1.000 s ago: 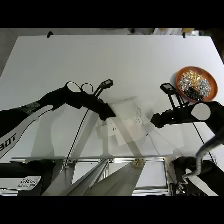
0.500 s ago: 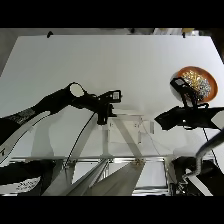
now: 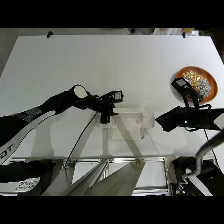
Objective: Fold the box and place the chain.
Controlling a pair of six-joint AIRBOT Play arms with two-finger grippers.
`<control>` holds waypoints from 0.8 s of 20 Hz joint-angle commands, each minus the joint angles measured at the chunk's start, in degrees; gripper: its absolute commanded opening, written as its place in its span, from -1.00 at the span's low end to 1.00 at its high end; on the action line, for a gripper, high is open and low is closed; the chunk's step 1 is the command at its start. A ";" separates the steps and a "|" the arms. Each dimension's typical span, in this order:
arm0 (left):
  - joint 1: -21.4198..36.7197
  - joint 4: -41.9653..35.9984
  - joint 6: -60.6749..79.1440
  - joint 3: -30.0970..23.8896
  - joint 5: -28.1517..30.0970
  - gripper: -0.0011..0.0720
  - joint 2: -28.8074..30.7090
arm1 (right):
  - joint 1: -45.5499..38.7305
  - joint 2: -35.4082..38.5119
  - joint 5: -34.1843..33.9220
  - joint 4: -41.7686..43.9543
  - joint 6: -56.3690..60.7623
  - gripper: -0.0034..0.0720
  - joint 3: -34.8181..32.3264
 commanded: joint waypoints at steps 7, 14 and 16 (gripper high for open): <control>-0.02 -0.15 -0.33 0.00 1.51 -0.96 -0.31 | 0.04 0.04 -0.33 -0.04 -1.57 0.24 0.04; -0.04 -0.15 -0.33 0.00 1.27 -0.94 -0.28 | 0.04 0.04 0.00 0.35 -6.14 0.23 0.04; -0.02 -0.15 -0.33 0.00 1.29 -0.94 -0.28 | 0.04 0.04 0.55 0.74 -10.99 -0.09 0.04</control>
